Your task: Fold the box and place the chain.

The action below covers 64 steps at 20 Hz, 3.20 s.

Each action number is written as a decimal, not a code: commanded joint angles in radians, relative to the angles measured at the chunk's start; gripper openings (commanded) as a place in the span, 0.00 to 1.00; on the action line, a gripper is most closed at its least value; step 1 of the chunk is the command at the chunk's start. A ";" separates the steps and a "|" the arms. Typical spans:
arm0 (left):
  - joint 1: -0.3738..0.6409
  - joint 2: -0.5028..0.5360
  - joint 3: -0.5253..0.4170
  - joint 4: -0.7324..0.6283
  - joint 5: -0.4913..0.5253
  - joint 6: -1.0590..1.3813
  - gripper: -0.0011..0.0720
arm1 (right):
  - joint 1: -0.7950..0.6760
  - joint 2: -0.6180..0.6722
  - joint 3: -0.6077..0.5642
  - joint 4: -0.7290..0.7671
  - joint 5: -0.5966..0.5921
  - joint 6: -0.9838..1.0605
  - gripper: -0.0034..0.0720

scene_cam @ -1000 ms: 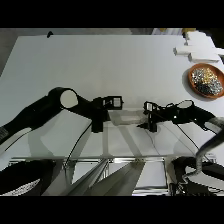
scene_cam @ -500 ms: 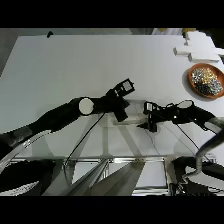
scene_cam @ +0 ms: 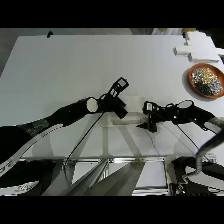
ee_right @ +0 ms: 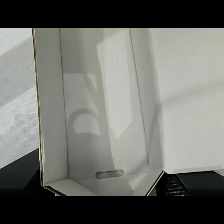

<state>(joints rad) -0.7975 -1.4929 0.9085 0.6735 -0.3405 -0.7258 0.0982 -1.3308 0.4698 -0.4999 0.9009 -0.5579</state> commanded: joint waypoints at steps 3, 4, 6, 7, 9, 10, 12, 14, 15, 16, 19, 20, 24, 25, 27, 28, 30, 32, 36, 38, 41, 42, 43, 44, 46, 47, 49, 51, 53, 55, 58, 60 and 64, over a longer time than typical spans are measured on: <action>0.001 0.161 0.000 0.166 -0.126 -0.008 0.03 | 0.000 0.000 0.000 0.000 0.000 0.000 0.59; 0.001 0.209 0.000 0.243 -0.174 -0.008 0.03 | 0.000 0.000 0.000 0.000 0.000 0.000 0.59; 0.001 0.288 0.000 0.406 -0.289 -0.008 0.03 | 0.000 0.000 0.000 0.000 0.000 0.000 0.59; 0.001 0.315 0.000 0.504 -0.354 -0.008 0.09 | 0.000 0.000 0.000 0.000 0.000 0.000 0.59; 0.001 0.328 0.000 0.639 -0.469 -0.008 0.28 | 0.000 0.000 0.000 0.000 0.000 0.000 0.59; 0.001 0.325 0.000 0.678 -0.517 -0.007 0.31 | 0.000 0.000 0.000 0.000 0.000 0.000 0.59; 0.001 0.311 0.000 0.702 -0.575 0.023 0.31 | 0.000 0.000 0.000 0.000 0.000 0.000 0.59; 0.001 0.283 -0.004 0.701 -0.578 0.090 0.31 | 0.000 0.000 0.000 0.000 0.000 0.000 0.59; 0.006 0.266 -0.010 0.700 -0.560 0.127 0.31 | 0.000 0.000 0.000 0.000 0.000 0.000 0.59; 0.019 0.250 -0.020 0.677 -0.538 0.159 0.31 | 0.000 0.000 0.000 0.000 0.000 0.000 0.59; 0.077 0.212 -0.048 0.610 -0.499 0.246 0.31 | 0.000 0.000 0.000 0.000 0.000 0.000 0.59; 0.095 0.208 -0.058 0.588 -0.490 0.282 0.31 | 0.000 0.000 0.000 0.000 0.000 0.000 0.59; 0.151 0.204 -0.124 0.414 -0.429 0.488 0.40 | 0.000 0.000 0.000 0.000 0.000 0.000 0.59; 0.151 0.204 -0.146 0.380 -0.404 0.530 0.40 | 0.000 0.000 0.000 0.000 0.000 0.000 0.59; 0.151 0.193 -0.177 0.344 -0.369 0.573 0.40 | 0.000 0.000 0.000 0.000 0.000 0.000 0.59; 0.151 0.186 -0.188 0.344 -0.358 0.573 0.40 | 0.000 0.000 0.000 0.000 0.000 0.000 0.59; 0.151 0.179 -0.196 0.343 -0.347 0.573 0.40 | 0.000 0.000 0.000 0.000 0.000 0.000 0.59; 0.151 0.181 -0.196 0.335 -0.322 0.573 0.45 | 0.000 0.000 0.000 0.000 0.000 0.000 0.59; 0.150 0.181 -0.196 0.314 -0.291 0.671 0.56 | 0.000 0.000 0.000 0.000 0.000 0.000 0.59; 0.148 0.181 -0.196 0.255 -0.292 0.768 0.56 | 0.000 0.000 0.000 0.000 0.000 0.000 0.59; 0.148 0.180 -0.196 0.163 -0.292 0.859 0.55 | 0.000 0.000 0.000 0.000 0.000 0.000 0.59; 0.148 0.180 -0.196 0.143 -0.291 0.861 0.55 | 0.000 0.000 0.000 0.000 0.000 0.000 0.59; 0.148 0.180 -0.196 0.131 -0.293 0.861 0.55 | 0.000 0.000 0.000 0.000 0.000 0.000 0.59; 0.148 0.179 -0.196 0.122 -0.295 0.860 0.55 | 0.000 0.000 0.000 0.000 0.000 0.000 0.59; 0.147 0.174 -0.196 0.119 -0.307 0.859 0.55 | 0.000 0.000 0.000 0.000 0.000 0.000 0.59; 0.146 0.169 -0.196 0.119 -0.321 0.858 0.55 | 0.000 0.000 0.000 0.000 0.000 0.000 0.59; 0.133 0.161 -0.196 0.116 -0.344 0.857 0.55 | 0.000 0.000 0.000 0.000 0.000 0.000 0.59; 0.118 0.160 -0.196 0.091 -0.341 0.858 0.52 | 0.000 0.000 0.000 0.000 0.000 0.000 0.59; 0.111 0.160 -0.196 0.063 -0.319 0.858 0.44 | 0.000 0.000 0.000 0.000 0.000 0.000 0.59; 0.108 0.160 -0.196 0.044 -0.305 0.857 0.44 | 0.000 0.000 0.000 0.000 0.000 0.000 0.59; 0.108 0.160 -0.196 0.037 -0.290 0.857 0.44 | 0.000 0.000 0.000 0.000 0.000 0.000 0.59; 0.108 0.160 -0.196 0.037 -0.276 0.856 0.31 | 0.000 0.000 0.000 0.000 0.000 0.000 0.59; 0.108 0.160 -0.196 0.036 -0.266 0.856 0.29 | 0.000 0.000 0.000 0.000 0.000 0.000 0.59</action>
<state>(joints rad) -0.6891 -1.3319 0.7128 0.7143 -0.6212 0.1314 0.0982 -1.3308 0.4698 -0.5003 0.9012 -0.5568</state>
